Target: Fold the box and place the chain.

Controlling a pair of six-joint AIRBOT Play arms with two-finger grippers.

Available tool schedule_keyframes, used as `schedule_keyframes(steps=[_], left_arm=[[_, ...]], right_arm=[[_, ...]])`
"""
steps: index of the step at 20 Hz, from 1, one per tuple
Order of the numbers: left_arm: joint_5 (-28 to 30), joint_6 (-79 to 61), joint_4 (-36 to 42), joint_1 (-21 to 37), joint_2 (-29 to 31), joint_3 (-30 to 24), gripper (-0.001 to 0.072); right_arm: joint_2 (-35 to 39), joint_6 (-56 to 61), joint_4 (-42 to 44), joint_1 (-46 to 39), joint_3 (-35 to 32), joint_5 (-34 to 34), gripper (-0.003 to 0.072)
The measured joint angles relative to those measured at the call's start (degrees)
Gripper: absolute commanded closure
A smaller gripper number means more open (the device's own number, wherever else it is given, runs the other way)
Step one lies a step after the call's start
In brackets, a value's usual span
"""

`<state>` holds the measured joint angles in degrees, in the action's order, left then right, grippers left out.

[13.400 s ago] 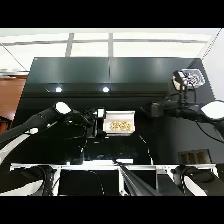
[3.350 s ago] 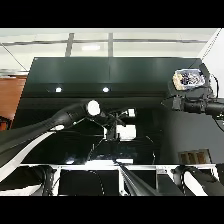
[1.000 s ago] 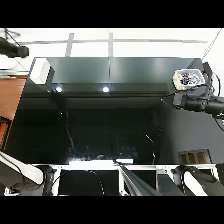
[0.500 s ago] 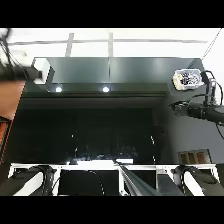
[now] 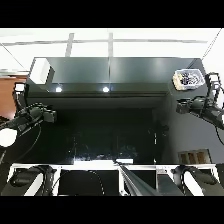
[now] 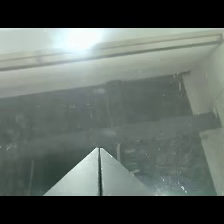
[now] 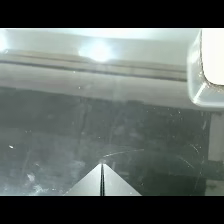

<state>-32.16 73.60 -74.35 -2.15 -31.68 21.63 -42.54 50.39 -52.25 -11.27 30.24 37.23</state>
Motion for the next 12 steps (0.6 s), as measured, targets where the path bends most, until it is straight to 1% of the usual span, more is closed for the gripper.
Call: schedule_keyframes(steps=[4,12], left_arm=[[0.79,0.15,0.04,-0.15,1.03,-1.16,0.0681],[1.09,0.28,0.07,-0.22,1.31,-1.53,0.0681]], right_arm=[[0.0,-0.04,-0.22,0.0,-0.17,-0.37,0.0674],[0.0,-0.07,-0.26,0.0,-0.17,-0.57,0.0674]])
